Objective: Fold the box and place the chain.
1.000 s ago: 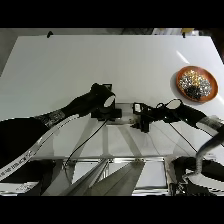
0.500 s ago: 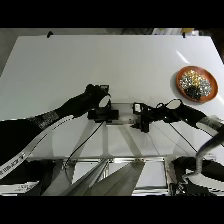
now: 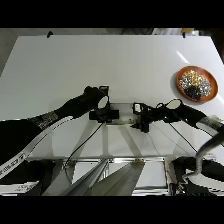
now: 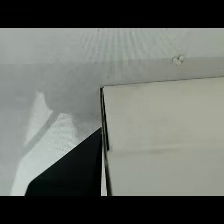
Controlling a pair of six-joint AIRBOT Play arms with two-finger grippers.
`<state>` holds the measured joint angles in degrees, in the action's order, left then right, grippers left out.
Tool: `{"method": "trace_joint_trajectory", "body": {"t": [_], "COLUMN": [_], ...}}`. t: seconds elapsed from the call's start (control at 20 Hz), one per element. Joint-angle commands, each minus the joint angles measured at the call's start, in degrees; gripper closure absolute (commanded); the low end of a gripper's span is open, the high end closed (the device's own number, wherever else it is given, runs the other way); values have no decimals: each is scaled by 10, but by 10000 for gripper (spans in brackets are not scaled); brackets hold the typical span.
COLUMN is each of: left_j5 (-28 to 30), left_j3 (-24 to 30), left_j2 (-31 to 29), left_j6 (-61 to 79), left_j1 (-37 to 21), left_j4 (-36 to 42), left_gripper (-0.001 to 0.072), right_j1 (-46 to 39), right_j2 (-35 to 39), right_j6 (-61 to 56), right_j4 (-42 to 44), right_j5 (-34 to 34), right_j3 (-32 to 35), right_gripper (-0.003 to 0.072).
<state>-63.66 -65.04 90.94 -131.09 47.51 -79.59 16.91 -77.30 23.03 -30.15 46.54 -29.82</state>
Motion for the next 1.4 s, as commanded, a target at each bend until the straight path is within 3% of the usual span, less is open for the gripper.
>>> {"method": "trace_joint_trajectory", "body": {"t": [0.0,0.25,0.4,0.8,0.9,0.95,1.15,1.25,1.35], "left_j5": [-11,-11,-11,-13,-13,-13,-13,-13,-13], "left_j3": [0,0,0,0,0,0,0,0,0], "left_j2": [1,1,1,16,18,18,18,18,18], "left_j6": [2,1,2,1,1,2,1,1,1], "left_j1": [0,0,0,6,8,8,8,8,8], "left_j4": [-15,-15,-15,-21,-22,-21,-21,-21,-21], "left_gripper": [706,690,538,541,609,709,705,677,540], "right_j1": [0,0,0,0,0,0,0,0,0], "right_j2": [0,0,0,0,0,0,0,0,0], "right_j6": [0,0,0,0,0,0,0,0,0], "right_j4": [0,0,0,0,0,0,0,0,0], "right_j5": [0,0,0,0,0,0,0,0,0], "right_j3": [0,0,0,0,0,0,0,0,0], "right_gripper": [283,283,283,283,283,283,283,283,283]}}
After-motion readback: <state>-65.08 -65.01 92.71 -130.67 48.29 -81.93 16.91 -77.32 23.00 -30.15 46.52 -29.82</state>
